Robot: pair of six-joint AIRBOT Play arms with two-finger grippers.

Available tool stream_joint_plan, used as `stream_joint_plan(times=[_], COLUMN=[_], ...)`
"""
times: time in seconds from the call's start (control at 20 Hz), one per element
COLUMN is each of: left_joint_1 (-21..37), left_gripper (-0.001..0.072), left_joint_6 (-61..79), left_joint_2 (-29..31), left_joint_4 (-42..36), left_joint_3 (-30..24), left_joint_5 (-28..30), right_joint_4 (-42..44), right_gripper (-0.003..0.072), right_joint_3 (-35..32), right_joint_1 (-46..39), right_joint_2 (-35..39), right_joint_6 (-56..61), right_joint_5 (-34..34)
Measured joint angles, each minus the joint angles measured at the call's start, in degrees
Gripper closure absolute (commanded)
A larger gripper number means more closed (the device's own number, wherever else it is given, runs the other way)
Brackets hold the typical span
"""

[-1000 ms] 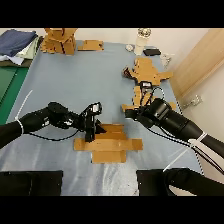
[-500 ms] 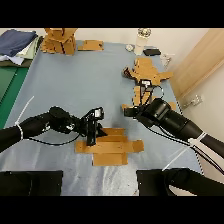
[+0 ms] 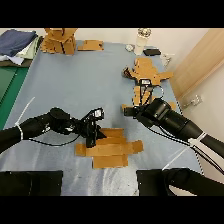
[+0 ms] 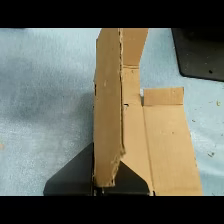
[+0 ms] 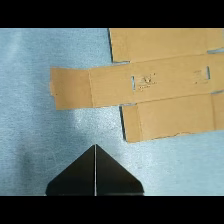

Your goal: Fold the box.

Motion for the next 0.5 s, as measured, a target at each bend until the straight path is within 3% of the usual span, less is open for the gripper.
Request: stream_joint_plan(times=[0.5], left_joint_1=[0.0], left_gripper=[0.0694], left_joint_6=[4.5], left_joint_2=[1.6], left_joint_4=[1.1], left_joint_3=[1.8], left_joint_5=[7.8], right_joint_4=[0.0], right_gripper=[0.0685], right_joint_3=[0.0], right_joint_1=[0.0], right_joint_2=[0.0], right_joint_6=[0.0], right_joint_5=[0.9])
